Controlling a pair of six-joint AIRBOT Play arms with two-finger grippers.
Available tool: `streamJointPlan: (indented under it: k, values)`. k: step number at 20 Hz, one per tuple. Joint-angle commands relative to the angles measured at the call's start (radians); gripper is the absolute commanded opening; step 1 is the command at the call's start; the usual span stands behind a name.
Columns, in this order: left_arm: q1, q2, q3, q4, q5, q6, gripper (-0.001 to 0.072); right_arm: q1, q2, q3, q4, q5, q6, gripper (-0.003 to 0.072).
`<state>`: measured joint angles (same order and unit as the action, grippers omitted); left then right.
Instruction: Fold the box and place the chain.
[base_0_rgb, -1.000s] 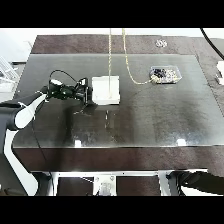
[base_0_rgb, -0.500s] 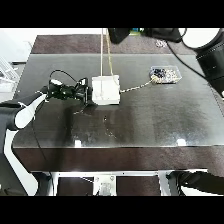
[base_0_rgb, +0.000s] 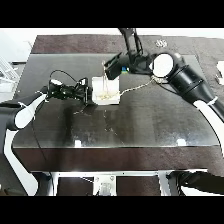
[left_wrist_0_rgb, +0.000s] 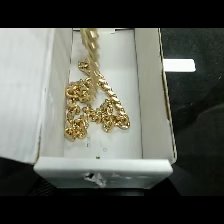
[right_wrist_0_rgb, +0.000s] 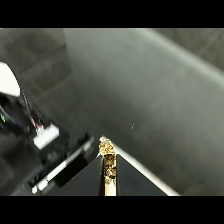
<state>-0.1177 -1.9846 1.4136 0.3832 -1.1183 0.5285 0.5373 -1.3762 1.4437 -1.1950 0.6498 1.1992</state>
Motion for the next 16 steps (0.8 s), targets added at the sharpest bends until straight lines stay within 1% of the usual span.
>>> streamJointPlan:
  k: [1,7,11,12,13,14,15,16]
  values:
    - [0.001,0.001,0.000,0.000,0.000,0.000,0.0411,-0.011,-0.019,-0.112,0.041,-0.044,0.002,0.0015]
    - [0.000,0.001,0.000,0.000,0.000,0.000,0.0411,-0.011,-0.039,-0.235,0.043,-0.055,0.002,0.0016]
    - [0.000,0.001,0.000,0.000,0.000,0.000,0.0411,-0.011,-0.040,-0.265,0.040,-0.055,0.002,0.0018]
    - [0.001,0.001,0.000,0.000,0.000,0.000,0.0411,-0.011,-0.039,-0.263,0.039,-0.055,0.001,0.0034]
    - [0.000,0.001,0.000,0.000,0.000,0.000,0.0411,-0.014,-0.039,-0.261,0.039,-0.056,0.000,0.0192]
    - [0.001,0.001,0.000,0.000,0.000,0.000,0.0411,-0.020,-0.039,-0.259,0.039,-0.060,-0.003,0.0374]
    - [0.000,0.001,0.000,0.000,0.000,0.000,0.0411,-0.027,-0.039,-0.259,0.039,-0.066,-0.003,0.0375]
    - [0.000,0.001,0.000,0.000,0.000,0.000,0.0411,-0.037,-0.039,-0.259,0.039,-0.078,-0.003,0.0352]
